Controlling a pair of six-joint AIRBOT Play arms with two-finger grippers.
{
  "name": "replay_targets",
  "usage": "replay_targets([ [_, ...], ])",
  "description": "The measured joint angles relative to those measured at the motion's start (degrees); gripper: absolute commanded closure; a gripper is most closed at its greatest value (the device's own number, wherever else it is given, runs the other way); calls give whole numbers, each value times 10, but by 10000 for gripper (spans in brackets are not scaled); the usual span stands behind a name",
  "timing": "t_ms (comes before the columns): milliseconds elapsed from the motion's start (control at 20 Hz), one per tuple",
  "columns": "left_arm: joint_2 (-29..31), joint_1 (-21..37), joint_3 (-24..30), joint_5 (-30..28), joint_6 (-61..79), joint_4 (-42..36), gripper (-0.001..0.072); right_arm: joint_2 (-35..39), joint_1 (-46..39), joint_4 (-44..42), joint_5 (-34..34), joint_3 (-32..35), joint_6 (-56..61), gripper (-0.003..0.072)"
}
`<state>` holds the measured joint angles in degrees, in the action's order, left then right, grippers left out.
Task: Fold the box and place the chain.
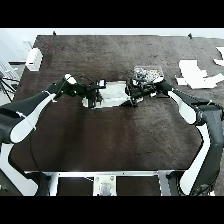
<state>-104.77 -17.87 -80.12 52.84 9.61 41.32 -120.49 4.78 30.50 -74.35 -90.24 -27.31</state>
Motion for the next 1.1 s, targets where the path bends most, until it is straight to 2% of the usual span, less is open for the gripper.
replay_targets([
  [350,36,50,0,68,-39,1,692,0,0,0,0,0,0,326],
  [600,97,101,14,132,-188,-16,695,0,0,0,0,0,0,326],
  [700,138,120,51,125,-266,-37,694,0,0,0,0,0,0,327],
  [900,226,150,159,69,-424,-61,691,0,0,0,0,0,0,326],
  [1100,264,164,233,36,-540,-69,690,0,0,0,0,0,0,326],
])
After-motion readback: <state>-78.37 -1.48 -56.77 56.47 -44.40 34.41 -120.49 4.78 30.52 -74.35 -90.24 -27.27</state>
